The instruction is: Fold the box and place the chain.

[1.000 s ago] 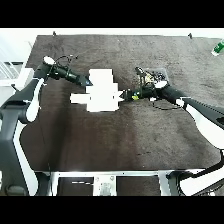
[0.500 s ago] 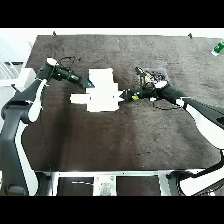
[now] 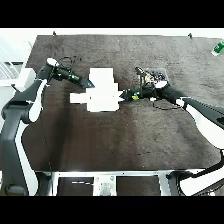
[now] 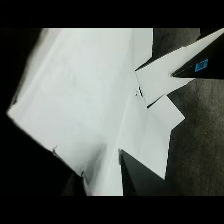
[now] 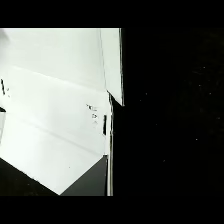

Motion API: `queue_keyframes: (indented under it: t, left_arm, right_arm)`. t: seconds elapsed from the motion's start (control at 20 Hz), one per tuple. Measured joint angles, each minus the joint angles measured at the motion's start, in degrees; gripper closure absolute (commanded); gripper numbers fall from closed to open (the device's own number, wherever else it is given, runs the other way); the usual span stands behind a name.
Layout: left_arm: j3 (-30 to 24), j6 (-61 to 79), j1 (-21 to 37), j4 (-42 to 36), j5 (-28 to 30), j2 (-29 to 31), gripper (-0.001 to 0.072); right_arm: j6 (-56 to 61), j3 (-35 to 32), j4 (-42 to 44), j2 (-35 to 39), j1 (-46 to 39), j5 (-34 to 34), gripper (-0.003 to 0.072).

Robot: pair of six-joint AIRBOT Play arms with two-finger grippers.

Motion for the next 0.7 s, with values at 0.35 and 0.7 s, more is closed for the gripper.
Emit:
queue_keyframes:
  t: [0.35, 0.7]
  left_arm:
    - [0.0, 3.9, 1.0, -1.0, -0.7, 0.0, 0.0691]
    - [0.0, 19.5, 1.2, -1.5, -3.2, 0.0, 0.0698]
  right_arm:
    - [-0.9, 0.0, 0.1, 0.0, 0.0, 0.0, 0.0535]
    - [-0.9, 0.0, 0.9, 1.9, -4.6, 1.6, 0.0395]
